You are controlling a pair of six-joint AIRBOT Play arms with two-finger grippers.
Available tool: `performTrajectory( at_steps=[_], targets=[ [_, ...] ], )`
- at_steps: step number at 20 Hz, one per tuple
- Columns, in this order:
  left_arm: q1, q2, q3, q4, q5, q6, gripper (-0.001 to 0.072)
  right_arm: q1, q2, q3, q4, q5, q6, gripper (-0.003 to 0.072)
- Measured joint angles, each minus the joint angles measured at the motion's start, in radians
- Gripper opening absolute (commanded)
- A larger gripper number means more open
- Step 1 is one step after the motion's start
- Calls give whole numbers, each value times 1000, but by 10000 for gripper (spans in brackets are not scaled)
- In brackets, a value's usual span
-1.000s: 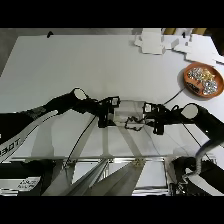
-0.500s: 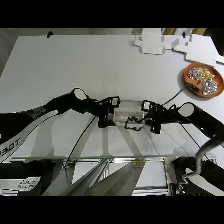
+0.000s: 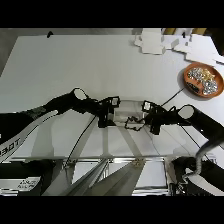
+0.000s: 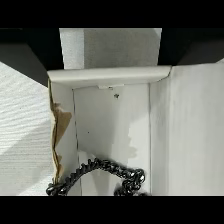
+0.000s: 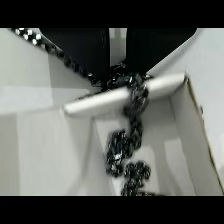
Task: Fold the box and place the chain.
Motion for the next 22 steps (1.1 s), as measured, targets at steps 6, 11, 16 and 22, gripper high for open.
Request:
performTrajectory(
  at_steps=[6,11,16,22],
  targets=[
    [0,0,0,0,0,0,336,-40,184,8,-193,82,142,20],
    [0,0,0,0,0,0,336,-52,282,132,-242,268,205,20],
    [0,0,0,0,0,0,336,2,301,351,-224,395,295,20],
    [0,0,0,0,0,0,336,113,247,476,-64,354,340,20]
  ],
)
